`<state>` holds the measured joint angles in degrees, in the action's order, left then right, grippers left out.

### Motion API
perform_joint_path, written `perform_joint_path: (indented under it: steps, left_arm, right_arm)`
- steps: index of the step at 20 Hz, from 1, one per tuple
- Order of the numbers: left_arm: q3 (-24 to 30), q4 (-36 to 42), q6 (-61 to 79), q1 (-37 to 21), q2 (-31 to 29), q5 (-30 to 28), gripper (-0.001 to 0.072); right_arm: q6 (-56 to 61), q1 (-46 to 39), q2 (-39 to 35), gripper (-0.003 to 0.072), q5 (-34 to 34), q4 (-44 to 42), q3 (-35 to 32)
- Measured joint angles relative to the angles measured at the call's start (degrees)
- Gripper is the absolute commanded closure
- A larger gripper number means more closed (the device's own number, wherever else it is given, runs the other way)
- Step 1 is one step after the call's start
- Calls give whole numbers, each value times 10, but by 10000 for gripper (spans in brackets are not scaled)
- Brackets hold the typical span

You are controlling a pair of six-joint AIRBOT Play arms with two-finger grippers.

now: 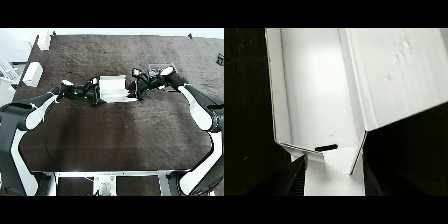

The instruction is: Fold the box and place the chain.

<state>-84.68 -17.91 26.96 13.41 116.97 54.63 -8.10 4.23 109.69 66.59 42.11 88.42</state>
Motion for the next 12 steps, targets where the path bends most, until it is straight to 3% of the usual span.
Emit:
perform_joint_path:
  steps: [3,9,10,12]
  left_arm:
    - [0,0,0,0,0,0,248]
    - [0,0,0,0,0,0,248]
    - [0,0,0,0,0,0,248]
    - [0,0,0,0,0,0,248]
  right_arm:
    - [-3,12,1,420,-3,-2,0]
    - [-14,34,4,414,-19,-21,0]
    - [-15,35,6,405,-21,-24,0]
    - [-15,37,10,273,-24,-32,0]
